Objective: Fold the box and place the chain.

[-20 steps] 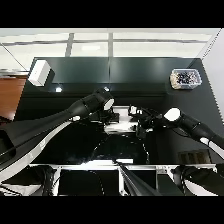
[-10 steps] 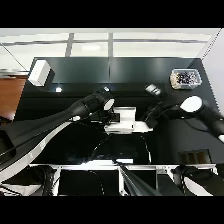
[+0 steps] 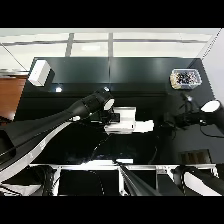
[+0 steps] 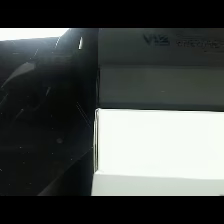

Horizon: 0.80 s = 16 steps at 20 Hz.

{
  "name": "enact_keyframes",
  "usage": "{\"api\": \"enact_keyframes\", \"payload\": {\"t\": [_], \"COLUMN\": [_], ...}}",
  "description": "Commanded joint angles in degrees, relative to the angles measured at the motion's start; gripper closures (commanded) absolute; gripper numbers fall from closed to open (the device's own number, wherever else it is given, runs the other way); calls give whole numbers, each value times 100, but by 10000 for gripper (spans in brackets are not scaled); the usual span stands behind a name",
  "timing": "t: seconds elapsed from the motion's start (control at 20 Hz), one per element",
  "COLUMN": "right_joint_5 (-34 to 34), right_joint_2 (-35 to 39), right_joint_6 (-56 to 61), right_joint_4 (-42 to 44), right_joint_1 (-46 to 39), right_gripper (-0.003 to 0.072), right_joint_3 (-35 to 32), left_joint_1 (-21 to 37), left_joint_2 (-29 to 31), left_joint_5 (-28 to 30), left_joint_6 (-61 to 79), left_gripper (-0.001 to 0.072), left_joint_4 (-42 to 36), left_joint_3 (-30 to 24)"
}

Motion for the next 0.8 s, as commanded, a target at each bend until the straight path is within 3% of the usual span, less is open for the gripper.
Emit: {"api": "enact_keyframes", "payload": {"t": [0.0, 0.15, 0.4, 0.5, 0.55, 0.65, 0.75], "right_joint_5": [232, 83, 669, 1062, 1215, 1305, 1200], "right_joint_2": [-831, -1180, -1178, -1178, -1178, -1178, -1178], "right_joint_6": [-791, -1891, -2020, -2017, -2017, -1937, -1891], "right_joint_4": [1338, 2719, 2380, 2350, 2352, 2369, 2345], "right_joint_1": [490, 756, 737, 739, 745, 802, 1003], "right_gripper": [672, 671, 645, 128, 29, 33, 159], "right_joint_3": [-72, -68, 404, 640, 739, 820, 820], "left_joint_1": [2, 4, 4, 4, 4, 4, 4], "left_joint_2": [0, 0, 0, 0, 0, 0, 0], "left_joint_5": [-15, -4, -7, -7, -4, -4, -7], "left_joint_6": [0, 0, 0, 2, 2, 2, 2], "left_gripper": [681, 681, 680, 680, 680, 681, 681], "left_joint_4": [4, 4, 4, 4, 4, 4, 4], "left_joint_3": [7, 7, 7, 7, 7, 7, 7]}}
